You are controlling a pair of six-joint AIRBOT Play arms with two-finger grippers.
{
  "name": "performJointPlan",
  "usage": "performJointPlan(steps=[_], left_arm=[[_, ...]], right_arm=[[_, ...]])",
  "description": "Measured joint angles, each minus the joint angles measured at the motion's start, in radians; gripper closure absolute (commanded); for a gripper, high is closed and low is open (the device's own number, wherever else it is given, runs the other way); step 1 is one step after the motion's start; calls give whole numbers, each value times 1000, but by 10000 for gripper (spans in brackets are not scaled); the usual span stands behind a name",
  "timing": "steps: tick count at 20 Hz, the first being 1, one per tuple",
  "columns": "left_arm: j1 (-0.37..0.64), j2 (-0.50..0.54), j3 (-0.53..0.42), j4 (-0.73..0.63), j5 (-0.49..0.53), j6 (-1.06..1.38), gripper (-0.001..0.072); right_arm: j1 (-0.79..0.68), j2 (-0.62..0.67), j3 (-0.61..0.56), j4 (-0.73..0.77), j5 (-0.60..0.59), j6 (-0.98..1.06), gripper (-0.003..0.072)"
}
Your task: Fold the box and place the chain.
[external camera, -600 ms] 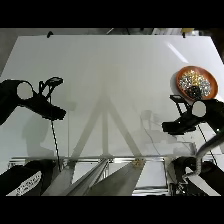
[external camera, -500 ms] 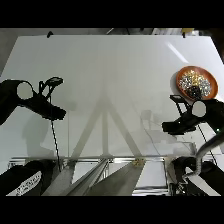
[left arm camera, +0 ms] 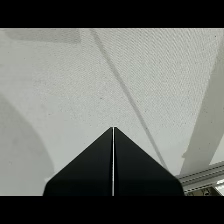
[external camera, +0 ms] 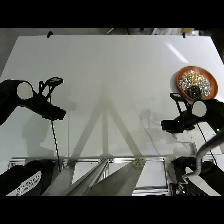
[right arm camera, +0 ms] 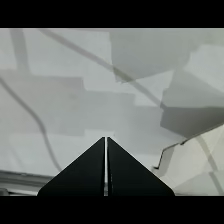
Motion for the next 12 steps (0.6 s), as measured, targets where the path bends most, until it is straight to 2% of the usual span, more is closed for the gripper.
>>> performJointPlan(steps=[3, 7, 8, 9, 10, 11, 12], left_arm=[[0, 0, 0, 0, 0, 0, 700], [0, 0, 0, 0, 0, 0, 700], [0, 0, 0, 0, 0, 0, 700], [0, 0, 0, 0, 0, 0, 700], [0, 0, 0, 0, 0, 0, 700], [0, 0, 0, 0, 0, 0, 700], [0, 0, 0, 0, 0, 0, 700]], right_arm=[[0, 0, 92, -16, 0, -35, 674], [-84, 0, 306, -256, 77, -87, 669], [-138, 0, 345, -320, 104, -123, 604], [-198, 0, 372, -371, 128, -150, 361], [-272, -2, 392, -412, 135, -172, 181], [-344, -6, 406, -440, 134, -189, 144], [-422, -13, 417, -460, 127, -203, 144]])
